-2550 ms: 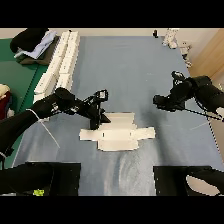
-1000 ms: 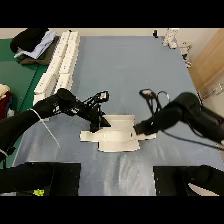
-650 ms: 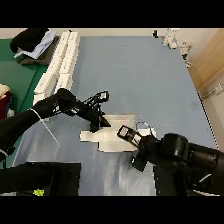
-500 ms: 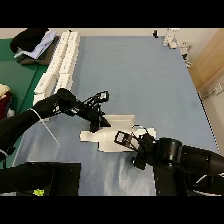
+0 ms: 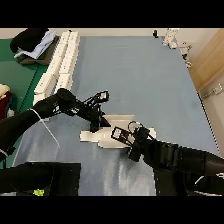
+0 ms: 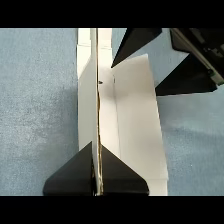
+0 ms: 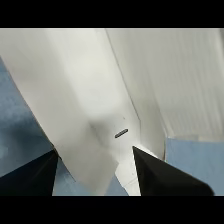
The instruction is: Fold the box.
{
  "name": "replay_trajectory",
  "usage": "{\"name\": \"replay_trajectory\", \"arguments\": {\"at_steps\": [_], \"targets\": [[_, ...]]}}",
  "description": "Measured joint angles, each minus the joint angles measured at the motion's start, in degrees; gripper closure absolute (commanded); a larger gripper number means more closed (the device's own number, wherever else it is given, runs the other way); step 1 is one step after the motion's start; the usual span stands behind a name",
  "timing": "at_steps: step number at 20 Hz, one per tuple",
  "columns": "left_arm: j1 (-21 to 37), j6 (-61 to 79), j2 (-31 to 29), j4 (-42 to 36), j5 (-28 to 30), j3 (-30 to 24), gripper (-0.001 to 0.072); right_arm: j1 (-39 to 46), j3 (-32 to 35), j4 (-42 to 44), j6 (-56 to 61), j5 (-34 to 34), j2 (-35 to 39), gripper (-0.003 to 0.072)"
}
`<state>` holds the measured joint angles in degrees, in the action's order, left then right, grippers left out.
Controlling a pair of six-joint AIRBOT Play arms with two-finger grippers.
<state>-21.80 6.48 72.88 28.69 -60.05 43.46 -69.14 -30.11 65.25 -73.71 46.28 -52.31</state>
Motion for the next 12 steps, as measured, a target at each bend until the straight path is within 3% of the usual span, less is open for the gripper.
{"name": "replay_trajectory", "arguments": {"at_steps": [5, 12], "targets": [[0.0, 0.0, 0.0, 0.0, 0.0, 0.0, 0.0697, -0.02, -0.72, -1.84, 10.25, 1.31, 1.07, -0.0018], [0.0, 0.0, 0.0, 0.0, 0.0, 0.0, 0.0697, 0.48, -4.44, -2.95, 11.26, 7.63, 1.31, -0.0034]]}}
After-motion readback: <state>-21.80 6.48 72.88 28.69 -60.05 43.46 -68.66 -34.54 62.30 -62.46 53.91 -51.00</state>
